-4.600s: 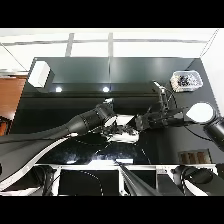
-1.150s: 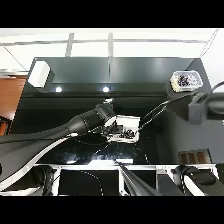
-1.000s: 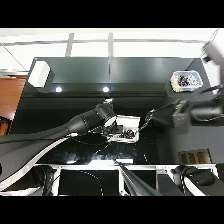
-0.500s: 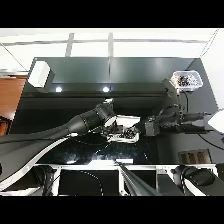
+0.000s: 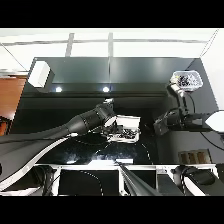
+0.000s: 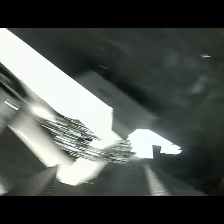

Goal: Fold the box and place the chain.

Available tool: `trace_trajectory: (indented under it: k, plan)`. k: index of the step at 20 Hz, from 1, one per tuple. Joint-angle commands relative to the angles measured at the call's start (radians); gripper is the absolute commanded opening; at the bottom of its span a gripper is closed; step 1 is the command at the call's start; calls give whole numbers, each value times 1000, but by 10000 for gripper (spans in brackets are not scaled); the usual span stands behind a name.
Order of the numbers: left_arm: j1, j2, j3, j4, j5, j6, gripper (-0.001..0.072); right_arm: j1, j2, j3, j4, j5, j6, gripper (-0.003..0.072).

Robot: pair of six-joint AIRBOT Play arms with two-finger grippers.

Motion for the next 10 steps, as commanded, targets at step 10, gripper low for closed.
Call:
trace_trajectory:
  k: [10]
  plan:
    - [0,0,0,0,0,0,27,70,-257,-193,192,-228,-1073,706]
